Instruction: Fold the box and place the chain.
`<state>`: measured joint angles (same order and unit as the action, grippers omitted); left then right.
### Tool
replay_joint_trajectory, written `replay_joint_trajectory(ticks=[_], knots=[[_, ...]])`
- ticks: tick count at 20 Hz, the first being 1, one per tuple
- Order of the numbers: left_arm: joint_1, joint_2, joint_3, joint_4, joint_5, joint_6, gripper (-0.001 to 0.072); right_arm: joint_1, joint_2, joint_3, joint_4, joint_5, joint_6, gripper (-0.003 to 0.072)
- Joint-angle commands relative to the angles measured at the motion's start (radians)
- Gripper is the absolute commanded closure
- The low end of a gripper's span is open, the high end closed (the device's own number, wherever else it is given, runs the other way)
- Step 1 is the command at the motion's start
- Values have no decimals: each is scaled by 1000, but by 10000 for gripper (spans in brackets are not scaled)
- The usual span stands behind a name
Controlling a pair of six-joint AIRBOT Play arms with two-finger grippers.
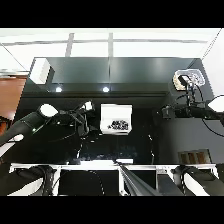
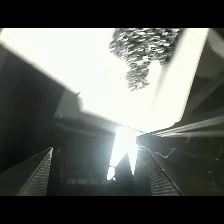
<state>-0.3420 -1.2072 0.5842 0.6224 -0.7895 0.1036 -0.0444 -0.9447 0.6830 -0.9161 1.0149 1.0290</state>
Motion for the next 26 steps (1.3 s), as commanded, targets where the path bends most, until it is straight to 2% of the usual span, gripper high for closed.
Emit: replay_joint_trajectory(ticks=[1, 5, 26], knots=[[-5, -80, 52, -28, -92, 171, 3, 1, 0, 0, 3, 2, 0, 343], [-5, -132, 87, -38, -109, 182, 4, 1, 0, 0, 3, 18, 0, 343], [-98, -153, 92, -63, -42, 178, 4, 1, 0, -2, 7, 20, 0, 343]])
